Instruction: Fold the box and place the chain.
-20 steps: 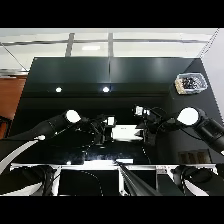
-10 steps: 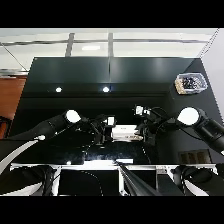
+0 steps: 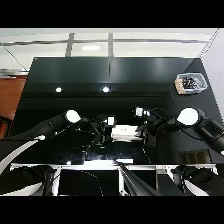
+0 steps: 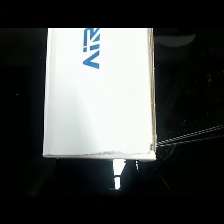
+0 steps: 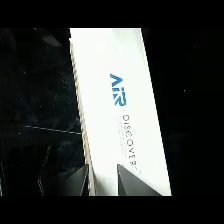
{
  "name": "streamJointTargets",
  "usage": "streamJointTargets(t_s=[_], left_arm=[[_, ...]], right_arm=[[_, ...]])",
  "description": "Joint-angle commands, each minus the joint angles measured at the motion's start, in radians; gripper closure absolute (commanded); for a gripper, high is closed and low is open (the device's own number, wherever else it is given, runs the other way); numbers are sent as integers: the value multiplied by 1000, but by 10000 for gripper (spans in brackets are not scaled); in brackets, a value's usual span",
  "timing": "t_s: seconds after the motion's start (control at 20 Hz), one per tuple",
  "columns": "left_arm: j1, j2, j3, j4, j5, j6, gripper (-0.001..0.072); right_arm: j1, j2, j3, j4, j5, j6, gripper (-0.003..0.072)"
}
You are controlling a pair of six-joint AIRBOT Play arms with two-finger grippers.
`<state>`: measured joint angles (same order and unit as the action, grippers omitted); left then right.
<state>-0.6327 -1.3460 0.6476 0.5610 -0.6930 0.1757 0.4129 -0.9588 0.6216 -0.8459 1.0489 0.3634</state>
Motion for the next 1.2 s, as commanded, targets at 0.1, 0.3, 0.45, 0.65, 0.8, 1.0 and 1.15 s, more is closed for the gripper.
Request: streamJointTargets(t_s=[0.1, 0.3, 0.45, 0.65, 0.8, 1.0, 1.15], left_arm=[[0, 0, 0, 0, 0, 0, 386], [0, 0, 0, 0, 0, 0, 386], [0, 0, 0, 0, 0, 0, 386], [0, 0, 0, 0, 0, 0, 386], [0, 0, 0, 0, 0, 0, 386], [0, 0, 0, 0, 0, 0, 386], [0, 0, 0, 0, 0, -1, 386]], right_arm=[[0, -1, -1, 0, 2, 1, 476], [0, -3, -11, 0, 2, 1, 476], [1, -3, -18, 0, -3, 30, 476], [1, -4, -20, 0, -5, 34, 476], [0, -4, -20, -1, -2, 55, 476], [0, -3, -20, 2, -2, 107, 476], [0, 5, -8, 7, -2, 134, 475]])
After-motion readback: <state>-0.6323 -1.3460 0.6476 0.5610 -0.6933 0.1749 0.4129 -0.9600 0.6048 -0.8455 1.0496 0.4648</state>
